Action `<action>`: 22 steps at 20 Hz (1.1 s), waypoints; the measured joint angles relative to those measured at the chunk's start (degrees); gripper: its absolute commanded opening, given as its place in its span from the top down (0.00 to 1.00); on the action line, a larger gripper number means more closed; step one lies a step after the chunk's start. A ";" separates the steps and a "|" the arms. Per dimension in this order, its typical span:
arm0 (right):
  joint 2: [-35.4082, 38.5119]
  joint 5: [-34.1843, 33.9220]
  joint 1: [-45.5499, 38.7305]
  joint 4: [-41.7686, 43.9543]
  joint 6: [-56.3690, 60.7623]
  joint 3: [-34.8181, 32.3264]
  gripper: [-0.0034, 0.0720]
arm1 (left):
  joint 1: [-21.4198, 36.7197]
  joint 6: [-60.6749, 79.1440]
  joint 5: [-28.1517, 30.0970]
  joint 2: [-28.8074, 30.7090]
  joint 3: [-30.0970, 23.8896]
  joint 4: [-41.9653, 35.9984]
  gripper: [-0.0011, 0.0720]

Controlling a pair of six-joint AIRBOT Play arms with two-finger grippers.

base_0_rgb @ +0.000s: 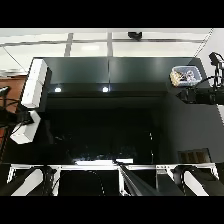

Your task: Fold the box and place the chain.

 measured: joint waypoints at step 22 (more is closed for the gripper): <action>-0.02 -0.59 0.00 0.04 5.99 0.00 0.94 | 9.31 38.64 18.45 -7.19 -0.33 -23.71 0.49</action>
